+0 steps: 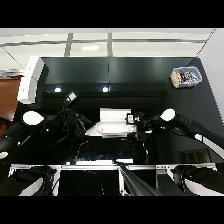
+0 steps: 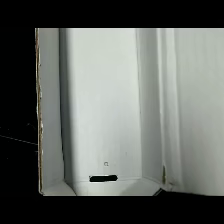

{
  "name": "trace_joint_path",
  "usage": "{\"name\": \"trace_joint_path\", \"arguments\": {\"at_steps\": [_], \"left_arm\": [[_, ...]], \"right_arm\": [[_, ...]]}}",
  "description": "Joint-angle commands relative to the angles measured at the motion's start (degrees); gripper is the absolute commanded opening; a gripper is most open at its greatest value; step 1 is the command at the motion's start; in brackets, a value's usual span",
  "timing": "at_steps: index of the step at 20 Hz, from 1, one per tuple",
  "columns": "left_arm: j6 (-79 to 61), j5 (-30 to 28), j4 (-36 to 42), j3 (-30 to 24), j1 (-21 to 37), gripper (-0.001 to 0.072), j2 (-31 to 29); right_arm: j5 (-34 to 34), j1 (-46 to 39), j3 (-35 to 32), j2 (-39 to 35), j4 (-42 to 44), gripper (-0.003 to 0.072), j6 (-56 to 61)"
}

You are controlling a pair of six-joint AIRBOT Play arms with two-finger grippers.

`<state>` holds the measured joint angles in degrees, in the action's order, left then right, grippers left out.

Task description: Fold the box and place the chain.

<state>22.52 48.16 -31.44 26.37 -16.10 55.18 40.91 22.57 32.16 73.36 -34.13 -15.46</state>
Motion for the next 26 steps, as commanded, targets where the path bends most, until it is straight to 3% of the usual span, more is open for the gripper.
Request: {"name": "trace_joint_path", "arguments": {"at_steps": [1,5,8,14,15,17,19,21,26], "left_arm": [[-9.0,-3.1,0.0,-2.8,-0.4,0.0707,1.7],[-25.3,-5.9,-10.2,-0.4,-4.6,0.0702,5.0],[-23.3,-8.7,-20.0,3.0,-9.6,0.0689,7.4],[-22.8,-8.5,-16.4,7.4,-13.3,0.068,11.7],[-22.0,-8.3,-15.5,7.4,-13.3,0.0597,11.7],[-22.0,-6.5,-12.4,7.4,-13.3,0.0358,11.7],[-22.1,-5.0,-9.4,7.4,-13.3,0.0326,11.9],[-22.5,-4.9,-6.8,7.4,-13.3,0.0157,12.4],[-26.3,-7.1,7.4,7.4,-13.3,0.016,16.9]], "right_arm": [[0.0,0.1,0.0,0.0,0.0,0.0232,0.0],[0.0,0.1,0.0,0.0,0.0,0.0232,0.0],[0.0,0.1,0.0,0.0,0.0,0.0232,0.0],[0.0,0.1,0.0,0.0,0.0,0.0232,0.0],[0.0,0.1,0.0,0.0,0.0,0.0232,0.0],[0.0,0.1,0.0,0.0,0.0,0.0232,0.0],[0.0,0.1,0.0,0.0,0.0,0.0232,0.0],[0.0,0.1,0.0,0.0,0.0,0.0232,0.0],[0.0,0.1,0.0,0.0,0.0,0.0232,0.0]]}}
